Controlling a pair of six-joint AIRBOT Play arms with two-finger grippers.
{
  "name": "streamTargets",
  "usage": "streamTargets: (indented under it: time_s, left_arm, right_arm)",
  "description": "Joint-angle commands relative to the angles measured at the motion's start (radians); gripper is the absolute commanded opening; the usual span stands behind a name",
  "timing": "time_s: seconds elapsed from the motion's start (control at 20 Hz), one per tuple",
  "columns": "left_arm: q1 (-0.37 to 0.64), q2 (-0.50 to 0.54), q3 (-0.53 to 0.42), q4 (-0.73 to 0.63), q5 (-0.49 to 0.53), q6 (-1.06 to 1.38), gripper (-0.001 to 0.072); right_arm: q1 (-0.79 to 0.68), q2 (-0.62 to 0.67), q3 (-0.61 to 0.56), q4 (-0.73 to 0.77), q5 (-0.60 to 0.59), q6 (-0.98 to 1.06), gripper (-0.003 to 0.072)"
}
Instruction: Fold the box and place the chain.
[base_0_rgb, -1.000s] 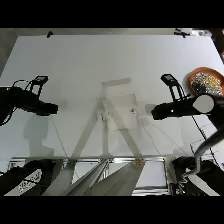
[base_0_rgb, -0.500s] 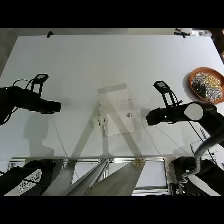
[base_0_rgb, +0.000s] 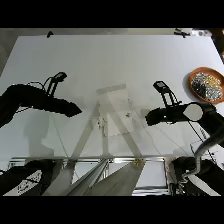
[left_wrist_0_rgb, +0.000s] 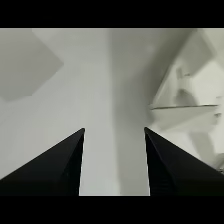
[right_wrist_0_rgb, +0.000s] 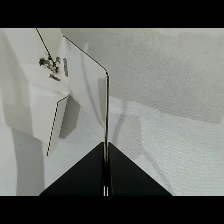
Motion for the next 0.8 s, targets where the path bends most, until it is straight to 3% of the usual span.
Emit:
streamTargets:
  time_s: [0.0, 0.1, 0.3, 0.5, 0.75]
  left_arm:
    - [-0.045, -0.055, 0.008, -0.257, 0.014, 0.237, 0.0424]
    - [-0.075, -0.121, 0.022, -0.354, -0.004, 0.294, 0.0431]
    - [-0.134, -0.262, 0.105, -0.373, -0.044, 0.315, 0.0631]
    - [-0.178, -0.349, 0.185, -0.373, -0.089, 0.328, 0.0631]
    - [-0.228, -0.419, 0.203, -0.37, -0.122, 0.345, 0.0626]
  right_arm:
    - [0.001, 0.001, 0.0, 0.002, 0.0, 0.0, 0.0016]
    - [0.001, 0.001, 0.0, 0.004, 0.001, 0.0, 0.0016]
    - [0.001, 0.001, 0.0, 0.009, 0.018, 0.0, 0.0016]
    - [0.001, 0.001, 0.0, 0.009, 0.035, 0.0, 0.0016]
    - [0.001, 0.001, 0.0, 0.036, 0.039, 0.0, 0.0016]
